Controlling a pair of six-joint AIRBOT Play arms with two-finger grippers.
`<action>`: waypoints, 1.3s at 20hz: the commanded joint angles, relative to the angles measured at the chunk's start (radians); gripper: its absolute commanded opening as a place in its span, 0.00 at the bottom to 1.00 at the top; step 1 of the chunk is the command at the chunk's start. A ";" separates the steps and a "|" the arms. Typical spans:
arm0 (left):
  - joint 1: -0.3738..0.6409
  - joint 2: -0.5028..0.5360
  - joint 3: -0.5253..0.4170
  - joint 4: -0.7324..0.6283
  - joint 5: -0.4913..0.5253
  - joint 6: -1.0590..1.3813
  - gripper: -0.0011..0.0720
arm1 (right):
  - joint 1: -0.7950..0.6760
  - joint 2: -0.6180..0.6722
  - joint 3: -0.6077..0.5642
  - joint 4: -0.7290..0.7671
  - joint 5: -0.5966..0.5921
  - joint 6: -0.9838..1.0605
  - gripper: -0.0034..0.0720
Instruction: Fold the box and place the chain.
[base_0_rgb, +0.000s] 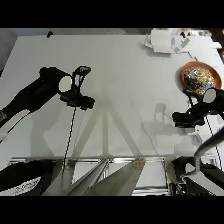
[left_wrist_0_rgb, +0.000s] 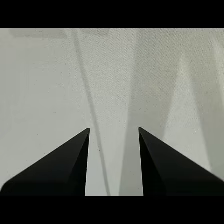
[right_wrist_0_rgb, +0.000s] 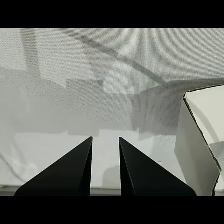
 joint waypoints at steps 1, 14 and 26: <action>0.000 -0.001 0.000 0.000 0.000 0.000 0.49 | 0.000 0.001 0.000 0.000 0.000 0.000 0.28; 0.000 -0.001 0.000 0.000 0.000 0.000 0.49 | 0.000 0.000 0.000 0.000 0.000 0.000 0.28; 0.000 -0.001 0.000 0.001 0.000 0.000 0.49 | -0.170 -0.001 0.222 -0.126 0.020 -0.060 0.07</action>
